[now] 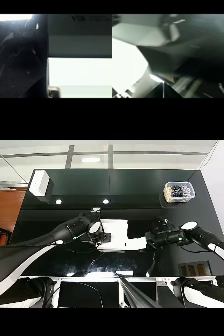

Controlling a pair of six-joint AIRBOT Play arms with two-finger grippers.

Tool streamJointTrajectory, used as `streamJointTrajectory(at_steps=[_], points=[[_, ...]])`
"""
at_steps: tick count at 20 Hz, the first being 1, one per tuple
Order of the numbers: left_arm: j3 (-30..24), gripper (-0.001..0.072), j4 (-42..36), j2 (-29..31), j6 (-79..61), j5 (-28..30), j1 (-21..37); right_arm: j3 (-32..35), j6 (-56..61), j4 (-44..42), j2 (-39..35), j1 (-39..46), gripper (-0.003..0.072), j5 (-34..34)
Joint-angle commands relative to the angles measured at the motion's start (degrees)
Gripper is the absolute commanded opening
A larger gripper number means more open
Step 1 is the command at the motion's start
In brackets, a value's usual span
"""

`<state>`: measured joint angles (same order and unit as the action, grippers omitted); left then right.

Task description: Fold the box and place the chain.

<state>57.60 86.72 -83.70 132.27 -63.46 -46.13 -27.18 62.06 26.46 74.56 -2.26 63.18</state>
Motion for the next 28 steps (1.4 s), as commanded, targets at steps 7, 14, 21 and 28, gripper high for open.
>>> streamJointTrajectory(at_steps=[7, 14, 21, 28], points=[[0.07, 0.0031, -0.42, -0.02, -0.02, -0.2, 0.04, -0.94, -9.46, -5.46, 0.81, -5.11, 0.0671, 2.86], [0.07, 0.0031, -0.44, -0.02, -0.02, -0.33, 0.04, -7.45, -5.81, -4.7, 0.81, -12.79, 0.0669, -1.7], [0.07, 0.0031, -0.39, -0.02, -0.02, -1.18, 0.04, -9.92, 5.9, 3.1, 0.81, -19.17, 0.0666, -9.2], [0.04, 0.0031, -0.39, -0.02, -0.02, -1.79, 0.04, -23.1, 42.6, 42.12, 0.81, -33.77, 0.0554, -11.15]])
